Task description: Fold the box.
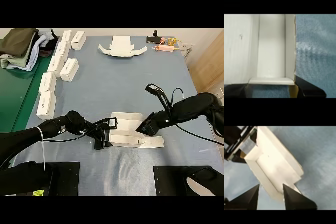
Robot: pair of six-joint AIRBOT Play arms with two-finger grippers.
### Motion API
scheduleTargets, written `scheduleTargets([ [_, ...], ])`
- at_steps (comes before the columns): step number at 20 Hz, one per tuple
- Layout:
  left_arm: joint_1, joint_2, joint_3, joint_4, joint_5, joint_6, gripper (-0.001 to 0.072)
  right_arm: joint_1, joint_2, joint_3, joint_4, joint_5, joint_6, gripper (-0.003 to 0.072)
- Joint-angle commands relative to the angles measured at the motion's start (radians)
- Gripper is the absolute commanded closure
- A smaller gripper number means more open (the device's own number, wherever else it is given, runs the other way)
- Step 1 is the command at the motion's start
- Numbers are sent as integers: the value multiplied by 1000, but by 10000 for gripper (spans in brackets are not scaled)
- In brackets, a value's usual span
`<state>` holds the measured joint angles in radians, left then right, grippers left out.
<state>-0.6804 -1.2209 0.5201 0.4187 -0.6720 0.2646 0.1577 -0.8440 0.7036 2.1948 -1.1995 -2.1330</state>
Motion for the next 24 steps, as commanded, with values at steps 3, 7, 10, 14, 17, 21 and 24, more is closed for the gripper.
scheduleTargets([
  [3,1,0,0,0,0,0,247,51,125,-27,-107,-151,-60,163],
  [7,0,0,0,0,0,0,247,138,124,-147,-275,-42,-86,-29],
  [10,0,0,0,0,0,0,247,152,87,-194,-362,44,-173,-32],
  [14,0,0,0,0,0,0,247,154,40,-194,-380,172,-245,-20],
  [17,1,0,0,0,0,0,247,156,5,-194,-347,207,-310,-7],
  [21,0,0,0,0,0,0,247,163,-20,-194,-250,224,-435,185],
  [24,0,0,0,0,0,0,246,198,-32,-194,-242,222,-467,484],
])
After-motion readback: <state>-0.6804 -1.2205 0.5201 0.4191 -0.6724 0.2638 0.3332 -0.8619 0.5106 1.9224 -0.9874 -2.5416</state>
